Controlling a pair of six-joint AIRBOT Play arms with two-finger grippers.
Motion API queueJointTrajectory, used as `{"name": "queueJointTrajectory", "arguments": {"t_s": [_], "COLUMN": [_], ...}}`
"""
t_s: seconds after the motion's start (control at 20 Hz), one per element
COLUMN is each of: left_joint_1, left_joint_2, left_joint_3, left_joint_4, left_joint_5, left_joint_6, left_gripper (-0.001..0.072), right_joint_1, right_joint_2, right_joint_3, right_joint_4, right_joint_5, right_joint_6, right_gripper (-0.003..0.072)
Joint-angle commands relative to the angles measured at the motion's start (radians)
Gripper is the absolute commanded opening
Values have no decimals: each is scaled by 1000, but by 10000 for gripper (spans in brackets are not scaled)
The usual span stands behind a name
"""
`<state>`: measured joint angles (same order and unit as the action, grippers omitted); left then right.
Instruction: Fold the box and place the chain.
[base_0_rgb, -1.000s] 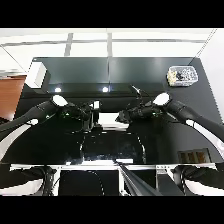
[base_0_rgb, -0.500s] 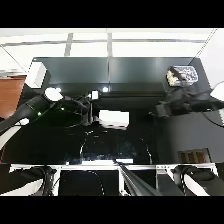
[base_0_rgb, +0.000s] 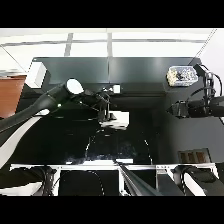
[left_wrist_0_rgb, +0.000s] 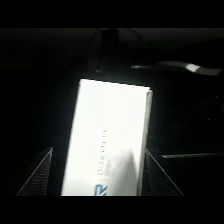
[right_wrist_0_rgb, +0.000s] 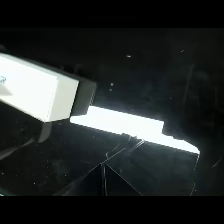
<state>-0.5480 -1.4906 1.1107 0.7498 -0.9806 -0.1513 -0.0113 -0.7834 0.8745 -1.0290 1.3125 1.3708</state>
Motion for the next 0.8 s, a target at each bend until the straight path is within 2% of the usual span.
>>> {"name": "queueJointTrajectory", "arguments": {"t_s": [0.0, 0.5, 0.6, 0.75], "left_joint_1": [-27, -27, -41, -95], "left_joint_2": [-71, -83, -83, -85], "left_joint_3": [30, 30, 30, 31], "left_joint_4": [6, 26, 77, 237], "left_joint_5": [-42, -45, -49, 13], "left_joint_6": [-20, -40, -53, -210], "left_gripper": [714, 713, 714, 713], "right_joint_1": [-3, -3, -3, -3], "right_joint_2": [6, 6, 5, 5], "right_joint_3": [1, 1, 1, 1], "right_joint_4": [-12, -23, -23, -23], "right_joint_5": [-6, -19, -20, -31], "right_joint_6": [13, 13, 13, 13], "right_gripper": [10, 10, 10, 10]}}
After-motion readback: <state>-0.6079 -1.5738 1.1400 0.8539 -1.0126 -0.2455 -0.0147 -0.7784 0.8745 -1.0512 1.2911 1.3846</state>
